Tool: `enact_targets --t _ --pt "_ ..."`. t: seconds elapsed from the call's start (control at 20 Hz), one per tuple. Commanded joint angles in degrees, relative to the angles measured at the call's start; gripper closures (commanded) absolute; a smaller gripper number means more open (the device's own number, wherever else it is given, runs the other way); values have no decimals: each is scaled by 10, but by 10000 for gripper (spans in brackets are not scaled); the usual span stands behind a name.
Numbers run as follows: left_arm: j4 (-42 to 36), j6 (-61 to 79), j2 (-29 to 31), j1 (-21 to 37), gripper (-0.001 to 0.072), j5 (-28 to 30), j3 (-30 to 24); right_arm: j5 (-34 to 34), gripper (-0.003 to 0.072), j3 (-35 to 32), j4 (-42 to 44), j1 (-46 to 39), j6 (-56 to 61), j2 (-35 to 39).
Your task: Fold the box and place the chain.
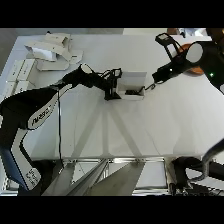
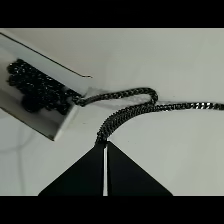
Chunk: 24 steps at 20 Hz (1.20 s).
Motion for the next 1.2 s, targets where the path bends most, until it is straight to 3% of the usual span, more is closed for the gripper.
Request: enact_targets --t 0.0,0.3,0.45,0.65,1.15 --pt "0 0 0 0 271 0 0 4 671 0 91 20 -46 6" --pt "0 0 0 0 271 0 0 -25 671 0 283 37 -159 6" --pt "0 0 0 0 271 0 0 -60 673 0 318 37 -174 6" --pt "0 0 0 0 271 0 0 -52 674 0 368 37 -235 2" --pt "0 0 0 0 271 0 0 -56 671 0 311 37 -234 -61"
